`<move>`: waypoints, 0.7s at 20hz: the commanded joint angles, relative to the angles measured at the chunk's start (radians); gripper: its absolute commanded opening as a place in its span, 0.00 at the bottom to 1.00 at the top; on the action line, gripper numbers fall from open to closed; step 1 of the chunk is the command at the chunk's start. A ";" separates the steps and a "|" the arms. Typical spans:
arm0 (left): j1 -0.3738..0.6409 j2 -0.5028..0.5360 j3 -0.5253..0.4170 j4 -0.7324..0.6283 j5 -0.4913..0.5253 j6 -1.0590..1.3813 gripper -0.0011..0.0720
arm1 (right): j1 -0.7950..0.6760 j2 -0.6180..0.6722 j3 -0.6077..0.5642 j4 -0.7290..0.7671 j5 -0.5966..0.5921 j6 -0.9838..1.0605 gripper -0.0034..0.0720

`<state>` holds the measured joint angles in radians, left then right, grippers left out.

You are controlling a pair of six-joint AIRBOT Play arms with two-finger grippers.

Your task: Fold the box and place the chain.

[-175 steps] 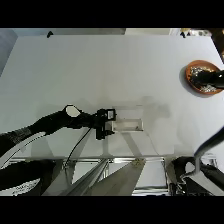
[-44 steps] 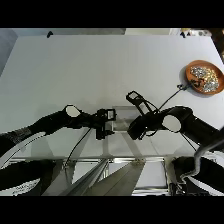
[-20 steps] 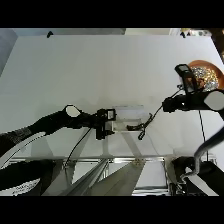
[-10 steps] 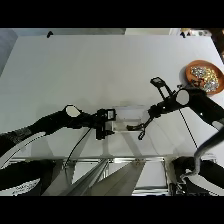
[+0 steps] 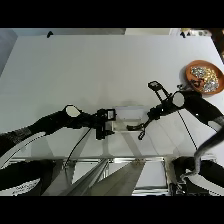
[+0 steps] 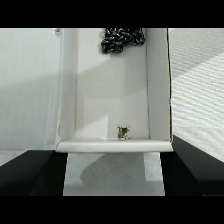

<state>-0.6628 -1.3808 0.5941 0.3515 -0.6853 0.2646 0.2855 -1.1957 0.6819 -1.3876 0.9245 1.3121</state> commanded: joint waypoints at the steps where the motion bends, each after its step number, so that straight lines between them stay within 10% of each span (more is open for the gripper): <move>1: 0.000 0.000 0.000 0.000 0.000 0.000 0.44 | 0.009 -0.001 -0.016 -0.004 -0.037 -0.001 0.35; 14: 0.000 0.000 0.000 0.000 0.000 0.000 0.44 | 0.051 -0.001 -0.017 -0.071 -0.025 0.077 0.34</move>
<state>-0.6628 -1.3808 0.5941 0.3511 -0.6853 0.2646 0.3351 -1.1965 0.6651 -1.4528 0.8959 1.3682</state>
